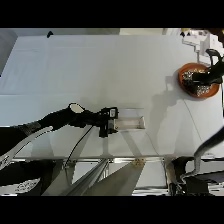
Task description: Fold the box and place the chain.
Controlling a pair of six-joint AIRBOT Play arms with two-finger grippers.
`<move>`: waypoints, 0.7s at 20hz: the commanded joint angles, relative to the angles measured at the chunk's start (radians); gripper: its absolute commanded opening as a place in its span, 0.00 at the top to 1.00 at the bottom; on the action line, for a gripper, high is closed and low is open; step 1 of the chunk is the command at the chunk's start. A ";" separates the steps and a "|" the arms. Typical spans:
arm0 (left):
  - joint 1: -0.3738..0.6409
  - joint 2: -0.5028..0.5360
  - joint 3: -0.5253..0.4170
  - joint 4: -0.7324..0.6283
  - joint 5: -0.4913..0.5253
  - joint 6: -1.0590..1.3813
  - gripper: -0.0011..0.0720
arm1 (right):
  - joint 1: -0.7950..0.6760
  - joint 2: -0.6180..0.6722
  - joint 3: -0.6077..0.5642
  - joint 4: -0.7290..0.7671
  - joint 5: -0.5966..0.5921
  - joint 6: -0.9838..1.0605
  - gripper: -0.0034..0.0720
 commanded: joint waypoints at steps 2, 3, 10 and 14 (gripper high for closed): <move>0.000 0.001 0.001 0.000 0.000 0.000 0.80 | 0.000 0.119 0.001 0.004 0.026 -0.045 0.93; 0.000 0.001 0.000 0.000 0.000 0.000 0.80 | 0.000 0.150 0.001 0.008 0.025 -0.044 0.93; 0.000 0.001 0.000 0.000 0.000 0.000 0.80 | 0.000 0.274 0.001 0.108 0.078 -0.069 0.93; 0.000 0.001 0.000 0.000 0.000 0.000 0.80 | 0.000 0.283 0.001 0.264 0.126 -0.100 0.93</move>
